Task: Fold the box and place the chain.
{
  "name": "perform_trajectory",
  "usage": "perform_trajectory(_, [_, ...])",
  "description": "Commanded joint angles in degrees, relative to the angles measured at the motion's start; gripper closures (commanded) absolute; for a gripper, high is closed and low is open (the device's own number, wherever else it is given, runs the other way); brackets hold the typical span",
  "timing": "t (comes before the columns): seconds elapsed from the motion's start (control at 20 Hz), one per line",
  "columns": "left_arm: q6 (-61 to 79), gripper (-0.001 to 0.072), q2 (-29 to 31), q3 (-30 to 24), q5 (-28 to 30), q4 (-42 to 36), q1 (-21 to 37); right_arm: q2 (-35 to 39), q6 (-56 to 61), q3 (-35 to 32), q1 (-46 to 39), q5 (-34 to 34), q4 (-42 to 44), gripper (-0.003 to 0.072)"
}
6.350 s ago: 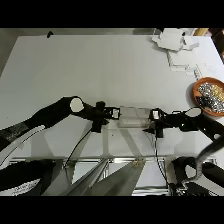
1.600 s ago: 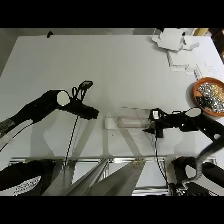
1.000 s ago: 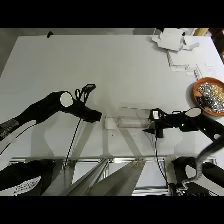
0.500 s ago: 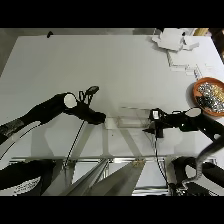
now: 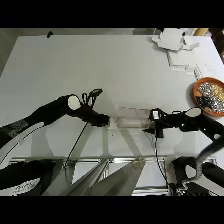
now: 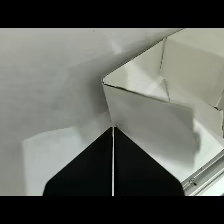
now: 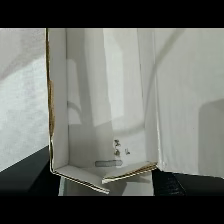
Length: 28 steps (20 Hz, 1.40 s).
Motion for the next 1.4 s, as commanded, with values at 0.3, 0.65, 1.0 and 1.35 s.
perform_trajectory(0.3, [-0.02, 0.071, 0.42, 0.0, 1.4, 0.28, -0.35, 0.0, 0.02, -0.02, 0.02, -0.02, 0.04, 0.029])
perform_trajectory(0.65, [-10.25, 0.071, 1.49, 0.0, -1.53, 10.47, 1.42, 0.0, 0.02, -0.02, 0.02, 0.0, 0.04, 0.029])
perform_trajectory(1.0, [-7.39, 0.0708, 0.02, 0.0, 1.03, 4.35, 0.39, 0.0, 0.02, -0.02, 0.02, -0.02, 0.02, 0.029])
perform_trajectory(1.35, [-5.09, 0.0704, -0.61, 0.04, 0.87, 0.28, -1.22, -0.02, 0.02, -0.02, 0.02, -0.02, 0.04, 0.029])
